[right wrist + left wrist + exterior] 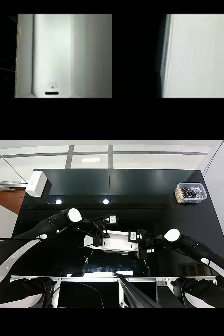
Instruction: Fold the box and place the chain.
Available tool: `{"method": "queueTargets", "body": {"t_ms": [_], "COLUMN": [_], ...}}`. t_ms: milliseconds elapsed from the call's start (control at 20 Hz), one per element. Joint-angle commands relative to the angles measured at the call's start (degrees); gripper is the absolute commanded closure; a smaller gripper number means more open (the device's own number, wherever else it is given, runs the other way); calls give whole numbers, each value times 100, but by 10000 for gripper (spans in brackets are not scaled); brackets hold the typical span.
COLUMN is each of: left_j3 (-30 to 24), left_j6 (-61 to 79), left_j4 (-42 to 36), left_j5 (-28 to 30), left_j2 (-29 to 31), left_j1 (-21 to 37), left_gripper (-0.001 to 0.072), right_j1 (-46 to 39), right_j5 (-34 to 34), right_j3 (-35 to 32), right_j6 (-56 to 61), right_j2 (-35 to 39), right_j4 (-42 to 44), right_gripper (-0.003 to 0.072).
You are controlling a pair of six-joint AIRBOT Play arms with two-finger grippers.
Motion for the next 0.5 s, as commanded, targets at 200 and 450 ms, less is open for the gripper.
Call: {"method": "queueTargets", "body": {"t_ms": [200, 450], "left_j3": [7, 9], "left_j6": [0, -35], "left_j4": [17, 31], "left_j5": [-7, -129], "left_j2": [-11, 2], "left_j1": [2, 11], "left_gripper": [678, 667], "right_j1": [2, 2], "right_j5": [-111, -63], "right_j3": [0, 0], "right_j6": [-2, -2], "right_j2": [-4, -2], "right_j4": [-44, -42], "right_gripper": [-22, 260]}}
